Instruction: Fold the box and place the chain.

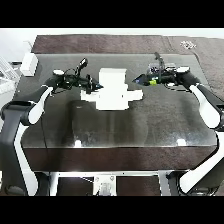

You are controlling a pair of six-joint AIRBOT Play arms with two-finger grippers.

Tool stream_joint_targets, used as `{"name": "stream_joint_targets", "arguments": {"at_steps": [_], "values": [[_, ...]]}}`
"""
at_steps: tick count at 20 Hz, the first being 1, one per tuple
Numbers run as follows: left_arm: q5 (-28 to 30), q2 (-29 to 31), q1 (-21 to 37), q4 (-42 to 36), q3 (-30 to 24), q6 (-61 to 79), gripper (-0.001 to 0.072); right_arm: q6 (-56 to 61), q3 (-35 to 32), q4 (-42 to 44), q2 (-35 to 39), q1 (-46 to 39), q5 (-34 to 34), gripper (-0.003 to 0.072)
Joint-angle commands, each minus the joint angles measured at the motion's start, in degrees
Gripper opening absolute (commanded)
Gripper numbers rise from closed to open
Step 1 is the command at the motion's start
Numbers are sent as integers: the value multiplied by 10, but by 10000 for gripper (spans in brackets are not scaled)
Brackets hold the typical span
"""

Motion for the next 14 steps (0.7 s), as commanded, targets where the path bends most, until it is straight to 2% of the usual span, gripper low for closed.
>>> {"name": "stream_joint_targets", "arguments": {"at_steps": [1, 4, 10, 14], "values": [[-36, 0, 1, -4, -16, 92, 15, -12, 3, 64, 3, -43, 30, 330], [-33, 2, 1, -5, -25, 124, 15, -28, 3, 73, 3, -51, 65, 329], [36, 32, 1, -74, -110, 245, 15, -43, 3, 72, 3, -33, 78, 329], [40, 32, 1, -68, -116, 263, 14, -46, 2, 71, 3, -21, 78, 328]]}}
